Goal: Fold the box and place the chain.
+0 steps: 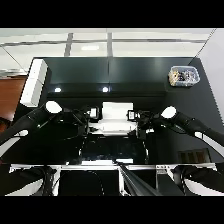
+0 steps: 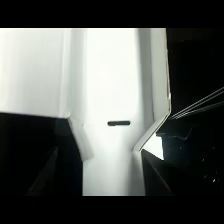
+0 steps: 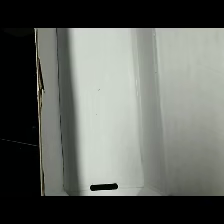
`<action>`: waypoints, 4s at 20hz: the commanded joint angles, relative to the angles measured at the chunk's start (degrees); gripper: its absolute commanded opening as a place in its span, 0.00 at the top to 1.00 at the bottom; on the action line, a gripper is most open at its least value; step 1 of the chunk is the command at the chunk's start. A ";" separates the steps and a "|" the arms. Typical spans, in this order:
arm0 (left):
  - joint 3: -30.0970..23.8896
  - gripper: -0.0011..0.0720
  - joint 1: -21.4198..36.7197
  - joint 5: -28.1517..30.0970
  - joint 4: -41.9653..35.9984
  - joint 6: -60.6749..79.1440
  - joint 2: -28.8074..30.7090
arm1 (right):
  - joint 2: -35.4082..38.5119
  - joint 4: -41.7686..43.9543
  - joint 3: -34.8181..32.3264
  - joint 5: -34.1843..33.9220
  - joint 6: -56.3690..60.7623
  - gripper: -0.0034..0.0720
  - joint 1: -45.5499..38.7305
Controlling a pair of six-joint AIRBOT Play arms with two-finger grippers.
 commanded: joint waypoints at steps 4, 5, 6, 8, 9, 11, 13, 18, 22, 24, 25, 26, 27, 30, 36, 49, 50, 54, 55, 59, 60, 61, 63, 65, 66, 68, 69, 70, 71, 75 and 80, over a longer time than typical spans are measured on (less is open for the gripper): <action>-0.07 0.73 -1.49 -0.96 -4.94 1.44 -2.69 | -0.02 0.02 0.07 0.00 0.02 0.64 0.02; -0.07 0.74 -1.49 -0.98 -5.38 1.44 -2.69 | -0.02 0.00 0.07 0.00 0.00 0.64 0.02; -0.07 0.74 -1.53 -0.92 -5.38 1.44 -2.71 | -0.02 0.02 0.07 0.00 0.02 0.64 0.02; -0.07 0.76 -2.25 -0.92 -6.01 1.42 -2.75 | -0.02 0.02 0.07 0.00 0.00 0.64 0.02; -0.07 0.76 -3.02 -0.74 -7.21 1.42 -2.89 | -0.02 0.00 0.07 0.00 0.02 0.64 0.02; -0.07 0.76 -5.05 1.40 -10.01 1.42 -3.23 | -0.02 0.02 0.07 0.00 0.02 0.64 0.02; -0.07 0.76 -6.58 4.24 -11.17 1.22 -3.82 | -0.02 0.00 0.07 0.00 0.00 0.64 0.02; -0.07 0.58 -6.69 3.82 -10.93 -0.33 -3.91 | -0.02 0.00 0.07 0.00 0.02 0.64 0.02; -0.07 0.70 -6.75 3.74 -10.03 -0.37 -3.72 | -0.02 0.02 0.07 0.00 0.02 0.64 0.02; -0.07 0.42 -6.69 3.78 -10.05 -0.57 -3.26 | -0.02 0.00 0.07 0.00 0.02 0.64 0.02; -0.07 0.40 -6.54 3.85 -9.62 -1.68 -2.99 | -0.02 0.02 0.07 0.00 0.00 0.64 0.02; -0.04 0.50 -6.25 3.80 -9.31 -3.52 -2.49 | -0.02 0.02 0.07 0.00 0.02 0.64 0.02; 0.11 0.84 -5.64 3.23 -7.63 -6.56 -1.46 | -0.02 0.00 0.07 0.00 0.02 0.64 0.02; 0.61 0.95 -2.12 0.72 2.71 -28.83 3.91 | -0.02 0.00 0.07 0.00 0.00 0.64 0.02; 0.28 0.95 13.57 -7.63 24.26 -88.21 10.12 | -0.02 0.00 0.07 0.00 0.02 0.64 0.02; -1.49 0.95 13.73 -16.22 -5.60 -80.54 -8.55 | -0.02 0.00 0.07 0.02 0.02 0.64 0.02; -1.46 0.95 12.46 -15.89 -6.67 -78.60 -8.50 | -0.02 0.02 0.07 0.00 0.00 0.64 0.02; -0.57 0.92 11.87 -20.31 -10.60 -71.73 -8.50 | -0.02 0.02 0.07 0.00 0.00 0.64 0.02; 0.07 0.62 11.87 -20.83 -10.62 -71.73 -8.50 | -0.02 0.00 0.07 0.00 0.00 0.64 0.02; 3.21 0.16 11.78 -21.86 -10.71 -71.89 -8.50 | -0.02 0.00 0.07 0.00 0.02 0.64 0.02; 4.02 0.16 11.54 -21.75 -10.69 -71.97 -8.50 | -0.02 0.02 0.07 0.00 0.02 0.64 0.02; 4.83 0.16 11.10 -21.46 -10.64 -72.13 -8.50 | -0.02 0.00 0.07 0.00 0.02 0.64 0.02; 6.67 0.17 9.27 -21.35 -10.19 -72.61 -8.50 | -0.02 0.02 0.07 0.00 0.00 0.64 0.02; 8.72 0.22 6.45 -20.39 -6.97 -76.56 -8.50 | -0.02 0.00 0.07 0.00 0.00 0.64 0.02; 9.81 0.22 5.01 -19.63 -4.50 -79.97 -8.50 | -0.02 0.00 0.07 0.00 0.02 0.64 0.02; 12.33 0.33 2.03 -18.47 0.96 -86.99 -8.50 | -0.02 0.02 0.07 0.00 0.02 0.64 0.02; 13.55 0.33 0.55 -18.01 3.08 -90.49 -8.50 | -0.02 0.00 0.07 0.02 0.02 0.64 0.02; 14.62 0.33 -0.70 -17.49 4.87 -93.00 -8.50 | -0.02 0.00 0.07 0.00 0.00 0.64 0.02; 15.65 0.33 -1.92 -16.98 6.69 -95.97 -8.50 | -0.02 0.02 0.07 0.00 0.02 0.64 0.02; 18.34 0.33 -5.77 -15.98 16.44 -107.51 -8.50 | -0.02 0.02 0.07 0.00 0.02 0.64 0.02; 18.67 0.44 -9.60 -12.46 18.93 -112.26 -8.50 | -0.02 0.00 0.07 0.00 0.00 0.64 0.02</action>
